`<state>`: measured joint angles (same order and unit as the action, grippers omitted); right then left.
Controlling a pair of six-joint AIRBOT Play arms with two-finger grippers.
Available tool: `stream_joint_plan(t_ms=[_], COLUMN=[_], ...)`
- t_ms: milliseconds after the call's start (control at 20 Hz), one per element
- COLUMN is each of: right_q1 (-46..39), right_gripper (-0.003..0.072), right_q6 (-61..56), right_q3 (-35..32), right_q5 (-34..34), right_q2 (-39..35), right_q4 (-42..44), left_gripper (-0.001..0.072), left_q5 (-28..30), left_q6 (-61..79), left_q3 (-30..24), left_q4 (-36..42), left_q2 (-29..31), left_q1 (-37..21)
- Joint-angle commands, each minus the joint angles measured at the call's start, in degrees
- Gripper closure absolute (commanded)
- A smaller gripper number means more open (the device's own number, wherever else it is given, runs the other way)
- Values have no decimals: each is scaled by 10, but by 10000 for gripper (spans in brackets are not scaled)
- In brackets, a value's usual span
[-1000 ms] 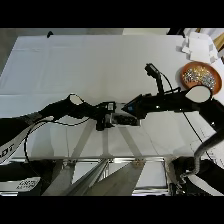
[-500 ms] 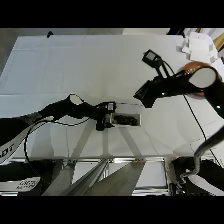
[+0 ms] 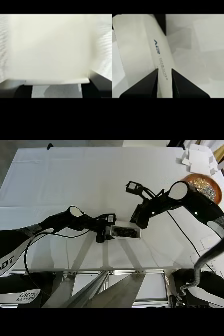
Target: Fold the box and place the chain.
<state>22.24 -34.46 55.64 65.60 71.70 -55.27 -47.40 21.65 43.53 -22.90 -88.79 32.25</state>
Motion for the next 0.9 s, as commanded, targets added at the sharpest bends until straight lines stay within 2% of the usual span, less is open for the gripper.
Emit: stream_joint_plan(t_ms=[0, 250, 300, 400, 600, 650, 850], right_q1=[24, 59, 64, 70, 71, 71, 71], right_gripper=[515, 503, 471, 335, 357, 401, 453], right_q6=[20, 36, 36, 35, 27, 27, 13], right_q3=[0, 0, 0, 0, 0, 0, 0], right_q5=[28, 43, 43, 42, 30, 25, 21], right_q2=[4, 1, 0, -2, -2, -2, -2], right_q4=[-2, -5, -7, -24, -57, -61, -69], left_gripper=[362, 362, 362, 362, 362, 362, 362], left_q5=[0, 0, 0, 0, 0, 0, 0], left_q6=[0, 0, 0, 0, 0, 0, 0], left_q3=[1, 1, 1, 1, 1, 1, 1], left_q4=[0, 0, 0, 0, 0, 0, 0], left_q2=[0, 0, 0, 0, 0, 0, 0], left_q1=[0, 0, 0, 0, 0, 0, 0])
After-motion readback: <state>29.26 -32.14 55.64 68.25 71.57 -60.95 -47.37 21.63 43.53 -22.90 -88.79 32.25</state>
